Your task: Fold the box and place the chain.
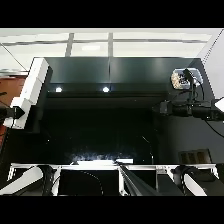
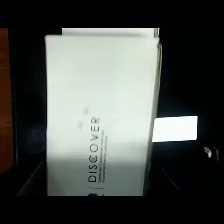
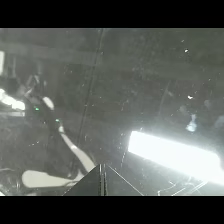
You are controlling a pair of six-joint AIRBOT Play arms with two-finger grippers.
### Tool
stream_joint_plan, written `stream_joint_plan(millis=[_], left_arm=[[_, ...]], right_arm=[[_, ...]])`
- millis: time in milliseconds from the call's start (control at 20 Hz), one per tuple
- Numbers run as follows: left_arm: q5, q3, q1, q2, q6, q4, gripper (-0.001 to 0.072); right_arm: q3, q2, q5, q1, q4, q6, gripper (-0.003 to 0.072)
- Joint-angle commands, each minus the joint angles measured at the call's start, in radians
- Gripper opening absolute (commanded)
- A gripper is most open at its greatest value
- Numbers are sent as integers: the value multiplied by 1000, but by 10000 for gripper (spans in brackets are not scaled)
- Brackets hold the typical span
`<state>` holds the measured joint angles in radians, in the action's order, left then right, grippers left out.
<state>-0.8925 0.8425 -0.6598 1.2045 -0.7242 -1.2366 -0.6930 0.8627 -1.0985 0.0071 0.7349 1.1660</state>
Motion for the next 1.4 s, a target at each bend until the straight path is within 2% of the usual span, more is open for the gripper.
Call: stream_joint_plan(millis=[0, 200, 400, 450, 500, 550, 650, 750, 850, 950, 1050, 1150, 1350], left_arm=[[-11, 27, 19, 39, -10, 28, 713], [-123, 64, 23, -18, -63, 15, 712], [-293, 205, 26, -108, -260, 106, 681], [-316, 227, 27, -134, -314, 153, 614], [-332, 233, 32, -164, -365, 223, 271], [-360, 232, 41, -190, -356, 296, 36], [-405, 220, 98, -245, -358, 388, 27], [-377, 150, 211, -346, -369, 388, 27], [-283, 4, 348, -488, -442, 389, 27], [-144, -191, 491, -644, -448, 363, 27], [-54, -338, 598, -764, -485, 233, 28], [-19, -392, 623, -832, -582, 143, 31], [-3, -392, 615, -855, -581, 111, 31]], right_arm=[[-1, 0, 20, 0, 3, 1, 38], [-1, 0, 18, 0, 1, 1, 38], [-1, 0, 5, -1, 3, 0, 37], [-1, 0, -10, -1, 23, 0, 37], [-1, 0, -31, -1, 51, 0, 37], [-1, 0, -51, -1, 86, 0, 37], [-1, -15, -58, -1, 138, 1, 37], [0, -50, -1, -1, 196, 11, 37], [8, -82, 71, -1, 235, 16, 37], [48, -103, 145, -1, 240, 16, 37], [91, -104, 232, -1, 255, 16, 38], [98, -104, 269, -1, 335, 15, 37], [98, -104, 270, -1, 383, 16, 37]])
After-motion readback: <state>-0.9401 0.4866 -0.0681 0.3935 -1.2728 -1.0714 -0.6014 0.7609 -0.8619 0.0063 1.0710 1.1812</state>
